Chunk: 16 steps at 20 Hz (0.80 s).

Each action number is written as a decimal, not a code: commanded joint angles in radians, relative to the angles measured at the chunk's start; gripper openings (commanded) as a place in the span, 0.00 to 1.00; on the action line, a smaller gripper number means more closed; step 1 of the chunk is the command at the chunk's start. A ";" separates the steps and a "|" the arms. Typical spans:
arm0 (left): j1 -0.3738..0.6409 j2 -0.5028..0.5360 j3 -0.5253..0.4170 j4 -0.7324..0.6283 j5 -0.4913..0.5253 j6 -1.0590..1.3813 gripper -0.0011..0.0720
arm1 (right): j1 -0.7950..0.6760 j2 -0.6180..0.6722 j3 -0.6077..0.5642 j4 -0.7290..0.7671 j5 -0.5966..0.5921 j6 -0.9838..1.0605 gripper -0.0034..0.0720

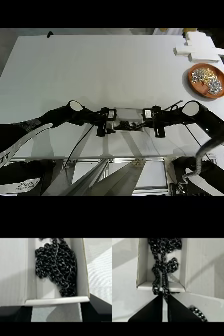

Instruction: Fold the box and place the chain.

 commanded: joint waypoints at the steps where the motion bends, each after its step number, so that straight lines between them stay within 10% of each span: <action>1: 0.001 0.001 0.000 0.000 0.000 0.000 0.39 | -0.001 -0.001 0.000 0.022 0.003 0.000 0.19; 16: 0.001 0.001 0.000 0.000 0.000 0.000 0.39 | -0.001 -0.001 -0.001 0.055 -0.008 0.002 0.14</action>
